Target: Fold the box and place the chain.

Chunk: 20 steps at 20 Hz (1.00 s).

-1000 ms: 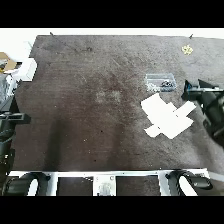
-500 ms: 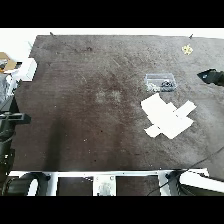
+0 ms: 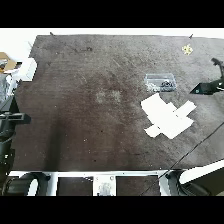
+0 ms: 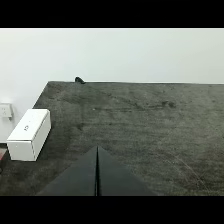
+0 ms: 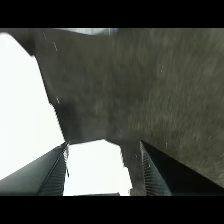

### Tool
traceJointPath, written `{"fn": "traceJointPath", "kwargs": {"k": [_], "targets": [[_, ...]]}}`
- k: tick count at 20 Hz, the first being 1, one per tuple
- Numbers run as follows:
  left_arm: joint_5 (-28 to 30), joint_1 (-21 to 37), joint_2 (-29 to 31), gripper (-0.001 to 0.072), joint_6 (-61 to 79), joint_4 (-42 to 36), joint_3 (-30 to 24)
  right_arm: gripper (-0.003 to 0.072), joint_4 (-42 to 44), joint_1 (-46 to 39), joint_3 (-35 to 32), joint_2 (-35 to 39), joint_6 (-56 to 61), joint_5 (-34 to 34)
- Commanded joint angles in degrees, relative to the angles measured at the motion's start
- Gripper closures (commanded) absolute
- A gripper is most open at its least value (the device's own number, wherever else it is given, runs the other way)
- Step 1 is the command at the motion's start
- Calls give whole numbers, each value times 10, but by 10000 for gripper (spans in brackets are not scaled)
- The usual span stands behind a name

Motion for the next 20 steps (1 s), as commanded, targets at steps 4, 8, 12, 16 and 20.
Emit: {"fn": "traceJointPath", "kwargs": {"k": [4, 8, 12, 16, 20], "targets": [[0, 0, 0, 698, 0, 0, 0, 248, -65, 5, 9, -51, -25, 44], [0, 0, 0, 698, 0, 0, 0, 250, -48, 4, -47, -53, -72, 82], [0, 0, 0, 698, 0, 0, 0, 371, 11, 5, -85, -53, -124, 102], [0, 0, 0, 699, 0, 0, 0, 666, 41, 1, -89, -50, -150, 151], [0, 0, 0, 698, 0, 0, 0, 681, 72, 10, -154, 5, -148, 155]]}}
